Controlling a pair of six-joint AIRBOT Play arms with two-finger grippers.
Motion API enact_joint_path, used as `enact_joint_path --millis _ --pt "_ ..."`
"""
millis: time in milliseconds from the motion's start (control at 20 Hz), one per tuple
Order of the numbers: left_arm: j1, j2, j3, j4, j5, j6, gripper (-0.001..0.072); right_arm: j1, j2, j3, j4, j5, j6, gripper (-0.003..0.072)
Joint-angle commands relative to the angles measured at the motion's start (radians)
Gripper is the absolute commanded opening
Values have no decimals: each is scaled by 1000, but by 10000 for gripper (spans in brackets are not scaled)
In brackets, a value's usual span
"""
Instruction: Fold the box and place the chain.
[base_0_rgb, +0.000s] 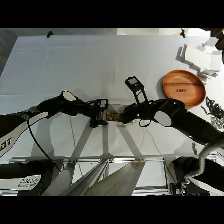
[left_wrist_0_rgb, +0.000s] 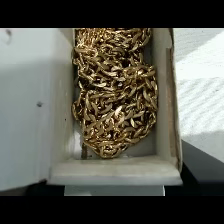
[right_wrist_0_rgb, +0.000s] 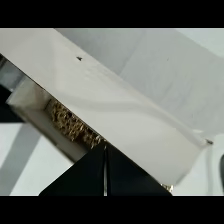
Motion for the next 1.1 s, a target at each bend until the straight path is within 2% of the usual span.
enact_joint_path --millis 0,250,400,500,550,600,650,700,900,950,1050 --pt "0 0 0 0 0 0 345 0 103 1 -2 99 -67 10" --pt "0 0 0 0 0 0 345 -27 339 -7 -105 282 -366 10" --pt "0 0 0 0 0 0 345 -169 389 -58 -60 282 -603 10" --pt "0 0 0 0 0 0 345 -277 381 -103 37 262 -797 37" --pt "0 0 0 0 0 0 345 -323 372 -123 85 242 -885 136" --pt "0 0 0 0 0 0 345 -368 354 -140 134 217 -976 285" --pt "0 0 0 0 0 0 345 -404 329 -152 180 201 -1064 381" --pt "0 0 0 0 0 0 345 -436 293 -159 232 197 -1155 404" --pt "0 0 0 0 0 0 345 -477 96 -159 422 197 -1448 417" --pt "0 0 0 0 0 0 345 -477 47 -159 454 197 -1519 454" --pt "0 0 0 0 0 0 345 -477 -48 -159 514 196 -1650 476"
